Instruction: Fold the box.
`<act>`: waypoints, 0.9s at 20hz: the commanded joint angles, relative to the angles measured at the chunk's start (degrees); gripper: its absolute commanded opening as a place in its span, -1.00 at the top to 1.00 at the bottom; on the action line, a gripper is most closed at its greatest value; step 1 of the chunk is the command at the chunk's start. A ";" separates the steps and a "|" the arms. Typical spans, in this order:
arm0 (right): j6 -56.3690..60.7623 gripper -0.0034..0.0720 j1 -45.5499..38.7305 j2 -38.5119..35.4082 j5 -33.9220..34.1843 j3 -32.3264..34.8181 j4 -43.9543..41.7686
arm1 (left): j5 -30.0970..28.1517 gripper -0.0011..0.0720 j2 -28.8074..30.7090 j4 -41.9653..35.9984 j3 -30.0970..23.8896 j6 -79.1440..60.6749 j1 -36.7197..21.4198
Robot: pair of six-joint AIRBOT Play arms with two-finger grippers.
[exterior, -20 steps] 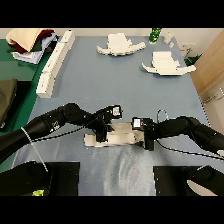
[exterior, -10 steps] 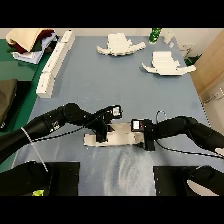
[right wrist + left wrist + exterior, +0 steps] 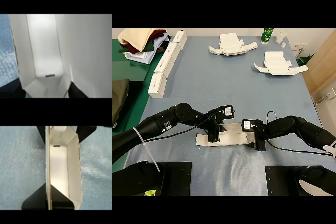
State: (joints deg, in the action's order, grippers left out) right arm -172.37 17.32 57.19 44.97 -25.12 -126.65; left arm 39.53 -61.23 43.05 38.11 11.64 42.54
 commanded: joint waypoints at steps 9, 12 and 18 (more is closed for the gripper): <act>0.00 -0.59 0.02 1.55 -1.03 -0.04 -0.22 | -0.02 0.93 0.02 0.00 0.04 0.00 -0.02; 0.00 -0.58 0.02 1.53 -1.05 -0.04 -0.22 | -0.02 0.93 0.02 0.00 0.04 0.00 -0.02; 0.00 -0.58 0.02 1.53 -0.98 -0.04 0.28 | -0.02 0.93 0.02 0.00 0.04 0.00 -0.02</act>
State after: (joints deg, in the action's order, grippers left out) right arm -172.42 17.32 58.70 44.05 -25.17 -126.74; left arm 39.51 -61.23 43.05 38.11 11.62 42.54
